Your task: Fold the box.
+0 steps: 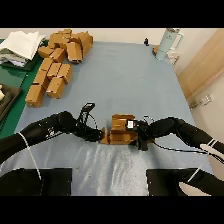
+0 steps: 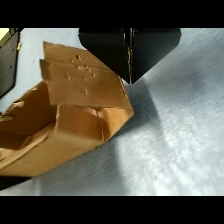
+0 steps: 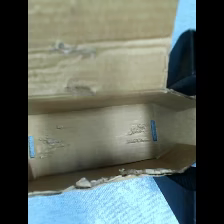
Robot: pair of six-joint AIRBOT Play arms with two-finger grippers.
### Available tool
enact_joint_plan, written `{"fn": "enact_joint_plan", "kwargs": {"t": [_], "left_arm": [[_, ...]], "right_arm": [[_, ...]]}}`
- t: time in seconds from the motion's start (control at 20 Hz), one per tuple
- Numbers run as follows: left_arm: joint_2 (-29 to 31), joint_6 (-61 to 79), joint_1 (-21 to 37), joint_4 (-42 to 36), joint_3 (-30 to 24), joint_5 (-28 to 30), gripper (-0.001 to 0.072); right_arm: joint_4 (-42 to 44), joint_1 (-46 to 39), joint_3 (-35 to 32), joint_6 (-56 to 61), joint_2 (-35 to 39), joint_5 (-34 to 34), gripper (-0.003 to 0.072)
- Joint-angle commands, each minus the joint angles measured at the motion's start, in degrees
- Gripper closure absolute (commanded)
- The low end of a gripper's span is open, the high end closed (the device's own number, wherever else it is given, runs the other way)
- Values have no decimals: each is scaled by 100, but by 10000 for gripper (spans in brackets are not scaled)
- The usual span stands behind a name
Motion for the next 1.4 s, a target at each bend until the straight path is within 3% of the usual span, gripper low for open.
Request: {"fn": "enact_joint_plan", "kwargs": {"t": [0.0, 0.1, 0.2, 0.85, 1.25, 1.35], "left_arm": [[192, -22, -11, 15, 155, -68, 697], [195, -42, -11, -28, 166, -63, 693], [195, -162, -11, -55, 168, -17, 300], [164, 481, -15, -1217, 168, 149, 286], [-210, 704, -101, -1508, 168, 354, 285], [-212, 942, -109, -1528, 214, 118, 134]], "right_arm": [[2, 2, 4, 0, 0, 0, 240], [4, 2, 4, 0, 0, 0, 240], [2, 2, 4, 0, 0, 2, 241], [2, 2, 4, 0, 0, 0, 241], [2, 2, 4, 0, 0, 0, 241], [2, 2, 4, 0, 0, 0, 241]]}}
